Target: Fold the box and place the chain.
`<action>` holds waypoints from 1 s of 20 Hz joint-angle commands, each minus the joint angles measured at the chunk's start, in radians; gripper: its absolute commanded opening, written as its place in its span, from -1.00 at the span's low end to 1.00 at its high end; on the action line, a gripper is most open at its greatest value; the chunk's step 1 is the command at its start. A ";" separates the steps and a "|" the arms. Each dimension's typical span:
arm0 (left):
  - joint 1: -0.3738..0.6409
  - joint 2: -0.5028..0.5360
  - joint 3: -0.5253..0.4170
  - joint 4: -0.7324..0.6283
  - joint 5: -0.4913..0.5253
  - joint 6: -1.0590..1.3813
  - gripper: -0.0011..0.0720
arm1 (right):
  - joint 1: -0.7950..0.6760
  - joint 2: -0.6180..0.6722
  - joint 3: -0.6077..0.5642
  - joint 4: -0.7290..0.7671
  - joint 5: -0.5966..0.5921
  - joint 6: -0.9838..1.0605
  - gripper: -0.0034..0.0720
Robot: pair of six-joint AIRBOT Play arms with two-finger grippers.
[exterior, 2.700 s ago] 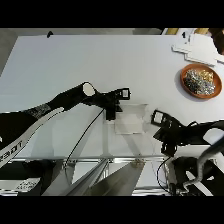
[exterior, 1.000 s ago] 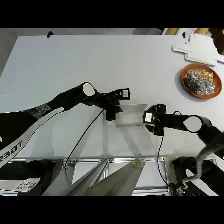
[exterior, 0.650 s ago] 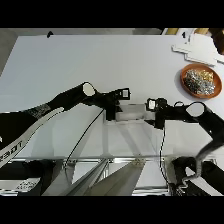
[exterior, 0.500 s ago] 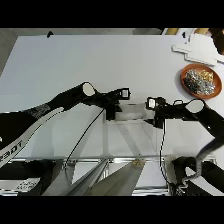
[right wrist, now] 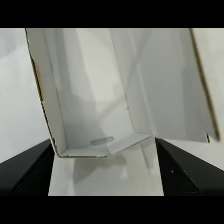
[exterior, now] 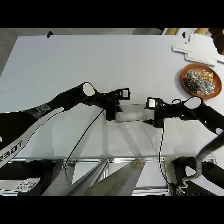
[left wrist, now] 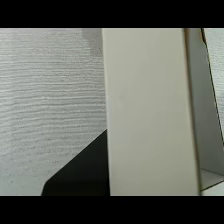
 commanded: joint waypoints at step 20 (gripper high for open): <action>0.000 0.001 0.000 0.001 0.000 0.000 -0.94 | -0.023 -0.113 -0.021 0.198 0.067 -0.166 0.79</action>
